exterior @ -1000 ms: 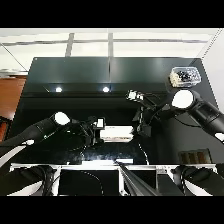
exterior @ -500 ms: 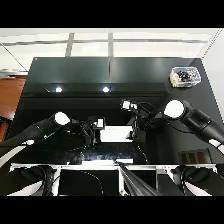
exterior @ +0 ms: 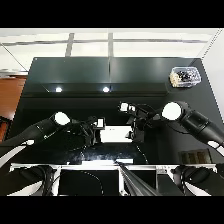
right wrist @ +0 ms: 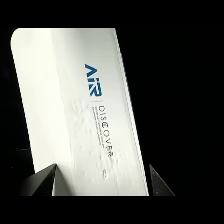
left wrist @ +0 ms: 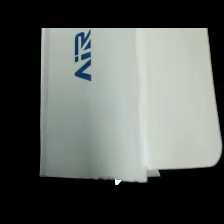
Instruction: Fold the box and place the chain.
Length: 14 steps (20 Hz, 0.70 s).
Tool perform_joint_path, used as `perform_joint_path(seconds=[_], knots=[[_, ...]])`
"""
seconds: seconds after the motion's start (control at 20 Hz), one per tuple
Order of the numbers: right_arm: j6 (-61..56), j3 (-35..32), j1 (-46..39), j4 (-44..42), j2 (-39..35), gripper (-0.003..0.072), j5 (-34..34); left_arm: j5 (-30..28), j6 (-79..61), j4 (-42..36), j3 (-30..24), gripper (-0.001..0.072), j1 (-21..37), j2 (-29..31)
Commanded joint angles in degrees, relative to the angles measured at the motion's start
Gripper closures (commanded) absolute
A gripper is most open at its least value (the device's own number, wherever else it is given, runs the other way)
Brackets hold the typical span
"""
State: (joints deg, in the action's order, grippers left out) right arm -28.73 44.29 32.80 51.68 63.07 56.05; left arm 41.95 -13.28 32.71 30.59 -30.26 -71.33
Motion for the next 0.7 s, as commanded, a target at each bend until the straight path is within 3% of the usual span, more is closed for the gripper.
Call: perform_joint_path(seconds=[0.0, 0.3, 0.65], knots=[[-0.2, 0.0, 1.7, 1.2, 0.0, -0.0008, -1.9, -0.1, 0.0, 0.0, 0.0, 0.0219, 0.0, 0.0], [-6.2, 0.9, 1.7, 3.4, -1.0, -0.0011, 5.2, -0.2, 0.0, 0.0, 0.0, 0.0219, 0.0, 0.0], [-6.5, 0.8, 2.1, 5.6, -0.9, -0.0010, 1.2, -0.2, 0.0, 0.0, 0.0, 0.0218, 0.0, 0.0]])
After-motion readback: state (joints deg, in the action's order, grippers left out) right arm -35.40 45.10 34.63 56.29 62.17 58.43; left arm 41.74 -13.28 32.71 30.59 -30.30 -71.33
